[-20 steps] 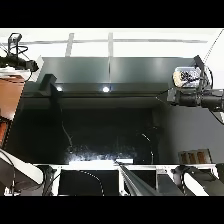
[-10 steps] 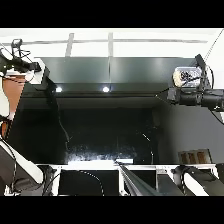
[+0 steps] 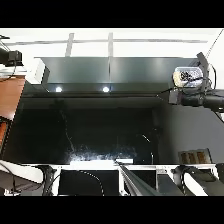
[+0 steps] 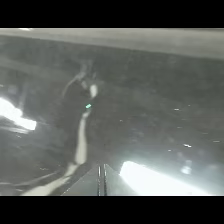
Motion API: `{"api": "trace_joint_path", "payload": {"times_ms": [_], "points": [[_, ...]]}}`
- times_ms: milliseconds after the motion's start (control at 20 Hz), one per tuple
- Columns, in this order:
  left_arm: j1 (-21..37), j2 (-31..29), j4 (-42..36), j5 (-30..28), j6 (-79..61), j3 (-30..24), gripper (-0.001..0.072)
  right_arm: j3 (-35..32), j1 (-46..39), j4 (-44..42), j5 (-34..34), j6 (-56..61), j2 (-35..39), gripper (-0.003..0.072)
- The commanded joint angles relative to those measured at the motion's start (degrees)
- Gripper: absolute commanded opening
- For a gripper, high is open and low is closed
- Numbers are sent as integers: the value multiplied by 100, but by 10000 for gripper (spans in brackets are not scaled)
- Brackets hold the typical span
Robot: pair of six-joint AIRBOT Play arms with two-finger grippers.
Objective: Fold the box and place the chain.
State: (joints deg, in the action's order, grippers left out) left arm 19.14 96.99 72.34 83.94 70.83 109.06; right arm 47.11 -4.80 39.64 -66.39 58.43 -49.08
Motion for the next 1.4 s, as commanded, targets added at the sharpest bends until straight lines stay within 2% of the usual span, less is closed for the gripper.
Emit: {"api": "trace_joint_path", "payload": {"times_ms": [0,100,150,250,350,450,600,1350], "points": [[-256,-1685,-1331,87,-282,-1762,23,0,-234,1093,0,85,605,45],[-787,-3185,-1331,-1270,-376,-3646,23,-31,-511,2444,173,748,1156,45],[-1110,-3899,-1331,-1829,-461,-4562,23,-120,-684,2990,463,1097,1401,45],[-1792,-5313,-1263,-3091,-599,-6376,23,-490,-957,3165,1139,1615,1606,45],[-2144,-6481,-1108,-3932,-273,-7694,23,-885,-997,3198,1423,1631,1602,45],[-2155,-7252,-885,-3995,-33,-8330,24,-1049,-997,3359,1349,1631,1602,43],[-2155,-7646,-343,-3622,35,-8417,25,-1049,-997,3329,1246,1633,1602,43],[-2157,-7650,-592,-3591,35,-8417,27,-1047,-997,3327,1246,1633,1602,43]]}}
